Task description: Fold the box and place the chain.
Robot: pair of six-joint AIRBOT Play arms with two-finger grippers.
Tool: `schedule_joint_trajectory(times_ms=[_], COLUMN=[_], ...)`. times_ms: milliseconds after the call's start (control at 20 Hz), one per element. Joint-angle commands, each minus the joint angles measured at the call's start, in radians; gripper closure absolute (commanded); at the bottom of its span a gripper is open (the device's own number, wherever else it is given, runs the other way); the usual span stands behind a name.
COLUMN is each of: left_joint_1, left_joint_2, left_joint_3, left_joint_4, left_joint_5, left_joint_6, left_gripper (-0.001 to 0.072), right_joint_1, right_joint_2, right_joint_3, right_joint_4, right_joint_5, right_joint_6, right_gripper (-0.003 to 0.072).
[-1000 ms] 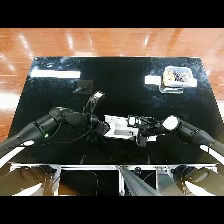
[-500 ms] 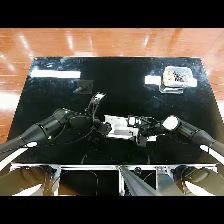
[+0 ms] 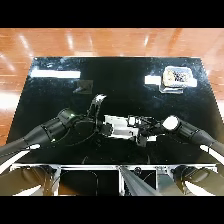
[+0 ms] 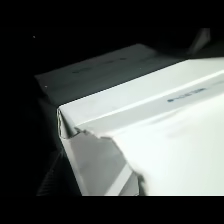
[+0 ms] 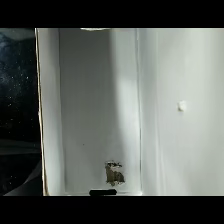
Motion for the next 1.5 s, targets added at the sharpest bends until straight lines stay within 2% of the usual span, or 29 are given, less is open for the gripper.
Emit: schedule_joint_trajectory(times_ms=[0,300,550,600,650,750,1150,1200,1300,1350,1400,1450], left_joint_1=[-0.039,-0.056,-0.061,-0.061,-0.061,-0.063,-0.080,-0.079,-0.080,-0.080,-0.080,-0.080], left_joint_2=[-0.026,-0.178,-0.228,-0.228,-0.228,-0.229,-0.258,-0.258,-0.260,-0.262,-0.265,-0.265], left_joint_3=[0.085,0.245,0.270,0.270,0.270,0.270,0.276,0.277,0.277,0.277,0.277,0.277], left_joint_4=[0.216,0.224,0.158,0.157,0.156,0.157,0.180,0.180,0.179,0.179,0.176,0.175], left_joint_5=[0.124,0.365,0.351,0.344,0.341,0.341,0.341,0.340,0.340,0.340,0.340,0.339], left_joint_6=[-0.269,-0.322,-0.322,-0.322,-0.322,-0.322,-0.322,-0.322,-0.322,-0.322,-0.322,-0.321], left_gripper=[0.0165,0.0165,0.0178,0.0278,0.0341,0.0368,0.0370,0.0408,0.0420,0.0465,0.0562,0.0591], right_joint_1=[0.000,0.000,0.000,0.000,0.000,0.000,0.000,0.000,0.000,0.000,0.000,0.000], right_joint_2=[0.000,0.000,0.000,0.000,0.000,0.000,0.000,0.000,0.000,0.000,0.000,0.000], right_joint_3=[0.000,0.000,0.000,0.000,0.000,0.000,0.000,0.000,0.000,0.000,0.000,0.000], right_joint_4=[0.000,0.000,0.000,0.000,0.000,0.000,0.000,0.000,0.000,0.000,0.000,0.000], right_joint_5=[-0.001,-0.002,-0.002,-0.002,-0.002,-0.002,-0.002,-0.002,-0.002,-0.002,-0.002,-0.002], right_joint_6=[0.000,0.000,0.000,0.000,0.000,0.000,0.000,0.000,0.000,0.000,0.000,0.000], right_gripper=[0.0137,0.0138,0.0138,0.0138,0.0138,0.0138,0.0138,0.0138,0.0138,0.0138,0.0138,0.0138])
